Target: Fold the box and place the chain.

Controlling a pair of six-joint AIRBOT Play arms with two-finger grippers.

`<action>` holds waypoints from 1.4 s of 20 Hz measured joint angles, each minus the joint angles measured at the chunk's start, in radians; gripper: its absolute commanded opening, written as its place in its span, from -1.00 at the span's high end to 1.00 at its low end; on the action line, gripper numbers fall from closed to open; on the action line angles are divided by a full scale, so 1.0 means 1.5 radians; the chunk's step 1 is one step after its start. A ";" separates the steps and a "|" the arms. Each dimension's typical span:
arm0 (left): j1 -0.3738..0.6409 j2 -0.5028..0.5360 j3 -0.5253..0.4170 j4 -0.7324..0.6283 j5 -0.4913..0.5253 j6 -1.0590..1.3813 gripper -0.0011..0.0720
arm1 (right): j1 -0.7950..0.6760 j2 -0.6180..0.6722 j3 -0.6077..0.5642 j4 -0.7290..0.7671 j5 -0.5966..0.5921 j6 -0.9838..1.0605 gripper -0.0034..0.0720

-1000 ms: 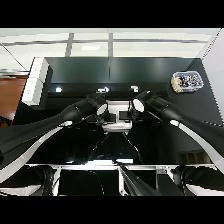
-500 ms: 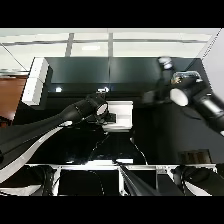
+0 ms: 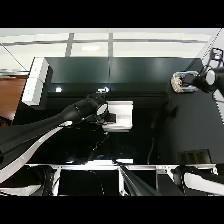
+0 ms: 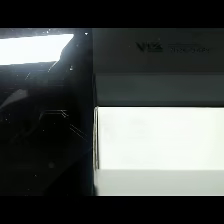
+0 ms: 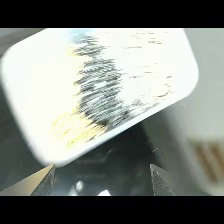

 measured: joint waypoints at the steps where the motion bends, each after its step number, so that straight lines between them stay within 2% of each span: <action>1: 0.000 0.000 0.000 0.000 0.000 0.000 0.89 | -0.023 -0.038 0.038 0.014 0.011 -0.004 -0.80; 2: 0.000 0.000 0.000 0.000 0.000 0.000 0.89 | -0.043 -0.079 0.083 0.028 0.026 -0.010 -0.70; 8: 0.000 0.000 0.000 0.000 0.002 0.000 0.89 | -0.084 -0.263 0.304 0.065 0.103 -0.030 -0.70; 11: 0.000 0.000 0.000 0.000 0.003 0.000 0.89 | -0.089 -0.312 0.358 0.071 0.119 -0.031 -0.70; 12: 0.000 0.000 0.000 0.000 0.003 -0.001 0.89 | -0.090 -0.324 0.367 0.073 0.122 -0.029 -0.54; 13: 0.000 0.000 0.000 0.000 0.003 -0.001 0.89 | -0.091 -0.334 0.375 0.073 0.125 -0.027 -0.54; 14: 0.000 0.000 0.000 0.000 0.003 -0.001 0.89 | -0.092 -0.342 0.382 0.073 0.125 -0.025 -0.40; 15: 0.000 0.000 0.000 0.000 0.003 -0.001 0.89 | -0.092 -0.349 0.385 0.072 0.126 -0.025 -0.06; 16: 0.000 0.000 0.000 0.000 0.003 -0.001 0.89 | -0.092 -0.354 0.388 0.072 0.129 -0.025 0.53; 17: 0.000 0.000 0.000 0.000 0.003 -0.001 0.89 | -0.092 -0.357 0.391 0.073 0.130 -0.024 0.88; 22: 0.000 0.000 0.000 0.000 0.003 -0.001 0.89 | -0.092 -0.334 0.414 0.079 0.169 -0.058 0.87; 28: 0.000 0.000 0.000 0.000 0.003 -0.001 0.89 | -0.092 -0.182 0.421 0.084 0.195 -0.155 0.88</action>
